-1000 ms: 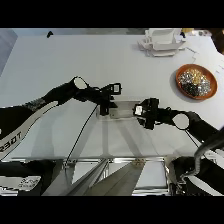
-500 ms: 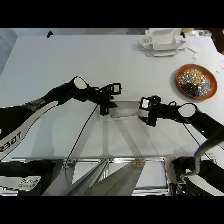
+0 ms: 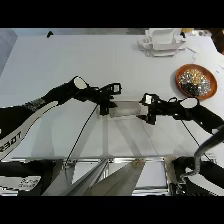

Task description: Fold the box and place the chain.

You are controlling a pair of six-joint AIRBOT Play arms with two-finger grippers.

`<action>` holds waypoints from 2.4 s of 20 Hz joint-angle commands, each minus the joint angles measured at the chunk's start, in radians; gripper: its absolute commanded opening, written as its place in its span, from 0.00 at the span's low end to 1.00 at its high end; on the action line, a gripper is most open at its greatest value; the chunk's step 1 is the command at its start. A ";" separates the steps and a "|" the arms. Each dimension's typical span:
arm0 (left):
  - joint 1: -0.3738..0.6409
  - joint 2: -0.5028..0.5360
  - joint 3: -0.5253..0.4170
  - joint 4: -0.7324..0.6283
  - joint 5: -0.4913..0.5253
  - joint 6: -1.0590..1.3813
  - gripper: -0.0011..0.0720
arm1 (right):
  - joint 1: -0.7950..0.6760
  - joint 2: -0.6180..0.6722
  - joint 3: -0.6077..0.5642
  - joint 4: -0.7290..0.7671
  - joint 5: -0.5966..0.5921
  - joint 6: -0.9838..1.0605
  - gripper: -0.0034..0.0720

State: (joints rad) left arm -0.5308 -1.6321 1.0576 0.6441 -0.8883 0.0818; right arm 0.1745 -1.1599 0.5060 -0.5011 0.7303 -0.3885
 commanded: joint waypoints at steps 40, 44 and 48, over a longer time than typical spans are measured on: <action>-0.001 0.000 0.000 0.000 0.001 0.000 0.03 | -0.024 -0.275 0.101 0.087 0.130 -0.145 0.81; -0.001 0.000 0.000 0.000 0.001 0.000 0.03 | -0.016 -0.290 0.102 0.087 0.125 -0.145 0.81; -0.001 -0.001 0.000 0.000 0.001 0.000 0.03 | -0.001 -0.304 0.103 0.093 0.119 -0.162 0.75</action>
State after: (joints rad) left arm -0.5308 -1.6321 1.0576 0.6445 -0.8875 0.0818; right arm 0.1654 -1.4525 0.6075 -0.4088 0.8524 -0.5434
